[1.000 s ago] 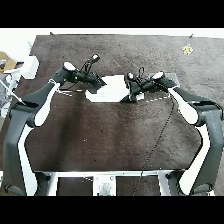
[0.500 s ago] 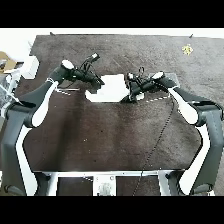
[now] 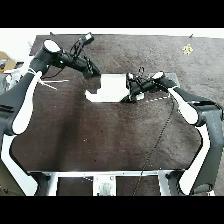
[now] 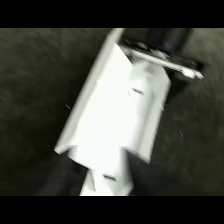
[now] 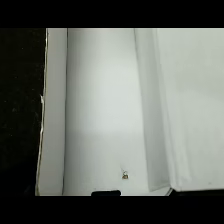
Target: Fold the box and place the chain.
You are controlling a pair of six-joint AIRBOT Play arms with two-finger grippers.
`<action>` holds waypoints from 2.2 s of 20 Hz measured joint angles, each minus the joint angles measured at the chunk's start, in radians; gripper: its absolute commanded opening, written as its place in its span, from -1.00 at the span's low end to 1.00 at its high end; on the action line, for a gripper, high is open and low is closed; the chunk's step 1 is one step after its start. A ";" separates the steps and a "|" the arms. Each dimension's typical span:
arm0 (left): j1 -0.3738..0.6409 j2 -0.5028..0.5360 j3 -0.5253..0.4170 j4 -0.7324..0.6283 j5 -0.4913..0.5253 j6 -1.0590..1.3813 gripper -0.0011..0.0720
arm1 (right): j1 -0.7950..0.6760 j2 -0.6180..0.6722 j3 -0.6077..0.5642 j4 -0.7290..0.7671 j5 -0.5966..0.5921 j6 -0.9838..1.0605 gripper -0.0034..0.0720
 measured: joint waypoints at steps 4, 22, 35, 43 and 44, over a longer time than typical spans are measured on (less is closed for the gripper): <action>-0.019 0.013 -0.092 0.127 -0.015 0.124 0.99 | 0.000 0.000 0.000 0.000 0.000 0.001 0.11; -0.085 -0.040 -0.278 0.129 0.181 0.387 0.96 | 0.000 0.000 0.000 0.000 0.000 0.002 0.11; -0.093 -0.044 -0.279 0.123 0.255 0.389 0.44 | -0.001 0.000 0.000 0.002 -0.004 0.003 0.11; -0.093 -0.044 -0.279 0.171 0.277 0.392 0.43 | 0.000 0.000 0.000 0.000 -0.001 0.000 0.11; -0.093 -0.044 -0.279 0.175 0.281 0.394 0.42 | 0.000 0.000 0.000 0.000 -0.001 0.001 0.11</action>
